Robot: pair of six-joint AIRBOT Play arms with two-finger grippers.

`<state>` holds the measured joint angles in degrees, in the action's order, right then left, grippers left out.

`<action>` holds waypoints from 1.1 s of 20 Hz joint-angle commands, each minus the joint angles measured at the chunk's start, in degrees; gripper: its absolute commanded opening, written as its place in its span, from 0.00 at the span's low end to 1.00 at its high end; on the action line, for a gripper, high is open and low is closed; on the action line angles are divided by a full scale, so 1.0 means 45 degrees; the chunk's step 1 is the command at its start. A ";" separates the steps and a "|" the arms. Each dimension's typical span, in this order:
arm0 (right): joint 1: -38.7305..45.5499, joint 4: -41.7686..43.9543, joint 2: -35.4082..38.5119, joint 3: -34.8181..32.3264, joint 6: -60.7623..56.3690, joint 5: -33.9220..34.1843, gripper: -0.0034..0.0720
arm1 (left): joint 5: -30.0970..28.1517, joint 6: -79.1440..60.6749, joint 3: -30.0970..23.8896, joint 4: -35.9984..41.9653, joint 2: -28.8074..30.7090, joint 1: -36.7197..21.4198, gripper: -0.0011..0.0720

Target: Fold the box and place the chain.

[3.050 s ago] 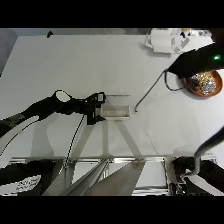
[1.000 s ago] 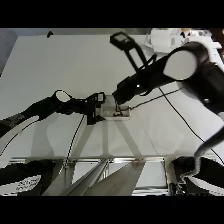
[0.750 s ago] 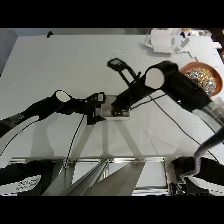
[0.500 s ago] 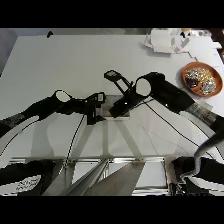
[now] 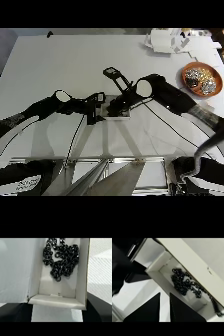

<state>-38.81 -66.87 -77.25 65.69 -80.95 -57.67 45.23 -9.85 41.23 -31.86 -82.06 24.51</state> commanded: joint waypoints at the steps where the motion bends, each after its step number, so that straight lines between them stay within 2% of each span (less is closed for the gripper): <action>1: 0.0816 -0.1088 0.1389 0.0024 0.0039 -0.1054 0.16 | 0.0000 -0.0005 -0.0005 -0.0005 0.0000 0.0000 0.63; 2: 0.1345 -0.1899 0.1734 0.0024 0.0024 -0.1472 0.07 | 0.0000 0.0000 -0.0005 -0.0005 0.0005 -0.0005 0.63; 4: 0.2613 -0.3332 0.1855 0.0015 -0.0423 -0.2166 0.07 | 0.0000 0.0000 -0.0005 -0.0005 0.0000 0.0000 0.63; 6: 0.4085 -0.3842 0.1525 -0.0029 -0.1010 -0.2293 0.07 | 0.0000 0.0000 -0.0005 -0.0005 0.0000 0.0000 0.63; 7: 0.4775 -0.3813 0.1219 -0.0029 -0.1010 -0.2229 0.12 | 0.0000 0.0000 -0.0005 -0.0005 0.0000 0.0000 0.63; 8: 0.5299 -0.3818 0.0860 -0.0029 -0.1010 -0.2147 0.23 | 0.0000 -0.0005 -0.0005 -0.0005 0.0000 0.0000 0.63; 10: 0.5979 -0.3818 -0.0024 -0.0029 -0.1005 -0.1967 0.52 | 0.0000 -0.0005 -0.0005 -0.0005 0.0000 0.0000 0.63; 11: 0.6164 -0.3823 -0.0491 -0.0029 -0.1005 -0.1933 0.60 | 0.0000 0.0000 -0.0005 -0.0005 0.0005 -0.0005 0.63; 16: 0.6348 -0.3808 -0.2341 -0.0029 -0.1005 -0.1375 0.60 | 0.0000 0.0000 -0.0005 -0.0005 0.0005 0.0000 0.63; 22: 0.6348 -0.3808 -0.3021 -0.0029 -0.1010 -0.1200 0.60 | 0.0000 -0.0005 -0.0005 -0.0005 0.0000 -0.0005 0.63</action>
